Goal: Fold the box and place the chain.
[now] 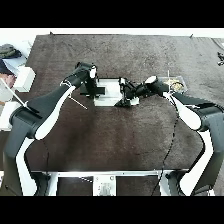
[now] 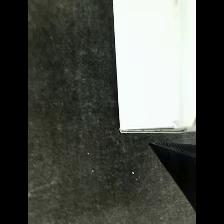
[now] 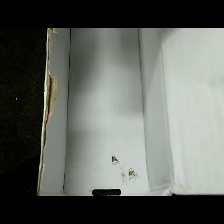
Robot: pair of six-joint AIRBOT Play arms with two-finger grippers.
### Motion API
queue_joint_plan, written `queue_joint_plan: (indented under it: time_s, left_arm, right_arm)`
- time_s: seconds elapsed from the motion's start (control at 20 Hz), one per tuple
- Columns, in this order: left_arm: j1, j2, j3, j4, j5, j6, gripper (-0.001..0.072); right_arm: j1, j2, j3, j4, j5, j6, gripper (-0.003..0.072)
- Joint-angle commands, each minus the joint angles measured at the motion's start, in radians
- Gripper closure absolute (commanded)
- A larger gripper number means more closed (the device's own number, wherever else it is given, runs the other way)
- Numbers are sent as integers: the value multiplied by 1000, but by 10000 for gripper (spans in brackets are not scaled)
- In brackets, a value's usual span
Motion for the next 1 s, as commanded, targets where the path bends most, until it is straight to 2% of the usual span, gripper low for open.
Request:
queue_joint_plan:
  time_s: [0.0, 0.1, 0.15, 0.2, 0.3, 0.35, 0.5, 0.55, 0.6, 0.7, 0.75, 0.8, 0.85, 0.95]
  left_arm:
    - [-2, -12, 20, 27, -39, -27, 506]
    - [-2, -18, 20, 27, -39, -34, 510]
    - [-2, -22, 20, 27, -41, -46, 618]
    - [-2, -27, 20, 27, -45, -51, 649]
    - [-2, -31, 20, 27, -53, -56, 662]
    - [-2, -31, 21, 33, -58, -56, 698]
    - [-2, -31, 21, 30, -57, -55, 696]
    - [-2, -31, 25, 18, -58, -45, 584]
    - [-2, -31, 34, -8, -58, -8, 359]
    - [-2, -31, 68, -14, -96, 87, 351]
    - [-2, -31, 86, -14, -125, 87, 326]
    - [-2, -31, 103, -13, -149, 98, 249]
    - [-2, -29, 112, -13, -156, 119, 212]
    - [-2, -25, 129, -13, -183, 151, 212]
  right_arm:
    - [0, 0, 0, 0, 0, 0, 292]
    - [0, 0, 0, 0, 0, 0, 292]
    - [0, 0, 0, 0, 0, 0, 292]
    - [0, 0, 0, 0, 0, 0, 292]
    - [0, 0, 0, 0, 0, 0, 292]
    - [0, 0, 0, 0, 0, 0, 292]
    - [0, 0, 0, 0, 0, 0, 292]
    - [0, 0, 0, 0, 0, 0, 292]
    - [0, 0, 0, 0, 0, 0, 292]
    - [0, 0, 0, 0, 0, 0, 292]
    - [0, 0, 0, 0, 0, 0, 292]
    - [0, 0, 0, 0, 0, 0, 292]
    - [0, 0, 0, 0, 0, 0, 292]
    - [0, 0, 0, 0, 0, 0, 292]
